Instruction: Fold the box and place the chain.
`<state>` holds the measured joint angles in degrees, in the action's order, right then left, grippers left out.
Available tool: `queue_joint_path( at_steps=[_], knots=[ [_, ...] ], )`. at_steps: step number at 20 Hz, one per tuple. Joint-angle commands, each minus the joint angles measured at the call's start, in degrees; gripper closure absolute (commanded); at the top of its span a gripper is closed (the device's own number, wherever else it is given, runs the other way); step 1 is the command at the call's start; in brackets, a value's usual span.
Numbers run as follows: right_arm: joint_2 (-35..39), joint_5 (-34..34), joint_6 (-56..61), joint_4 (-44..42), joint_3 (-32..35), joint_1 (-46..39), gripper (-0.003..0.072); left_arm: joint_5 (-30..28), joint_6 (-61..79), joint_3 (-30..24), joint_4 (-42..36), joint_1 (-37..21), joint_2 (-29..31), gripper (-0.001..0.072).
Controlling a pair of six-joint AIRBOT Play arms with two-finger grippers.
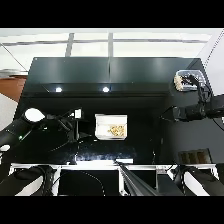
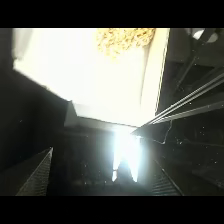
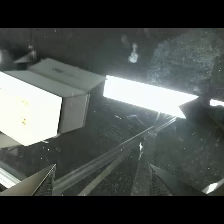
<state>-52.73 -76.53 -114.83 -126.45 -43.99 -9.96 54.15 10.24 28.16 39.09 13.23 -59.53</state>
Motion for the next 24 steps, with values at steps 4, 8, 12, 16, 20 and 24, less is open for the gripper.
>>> queue_joint_path(
  at_steps=[4,8,12,16,20,24],
  knots=[
    [-0.04,3.02,0.0,-0.15,0.02,1.4,-0.0019,-1.01,6.23,-0.02,-2.51,4.57,-4.74,0.0002],
    [-0.04,3.98,0.0,0.02,0.02,3.91,-0.002,-3.82,6.23,0.04,-2.67,5.55,-5.99,0.0002],
    [-0.04,5.4,0.0,0.17,0.02,5.51,-0.002,-4.5,6.29,0.04,-6.49,5.55,-6.01,0.0002],
    [-0.04,5.99,0.0,0.28,0.07,5.77,-0.002,-4.02,8.52,0.04,-9.55,5.55,-7.58,0.0002],
    [-0.04,6.01,0.0,0.31,0.09,5.77,-0.002,-4.02,8.7,0.04,-9.6,5.66,-8.2,0.0002],
    [-0.04,6.69,0.0,0.28,0.09,5.77,-0.002,-4.15,8.87,0.22,-9.55,6.03,-9.68,0.0002]
  ],
)
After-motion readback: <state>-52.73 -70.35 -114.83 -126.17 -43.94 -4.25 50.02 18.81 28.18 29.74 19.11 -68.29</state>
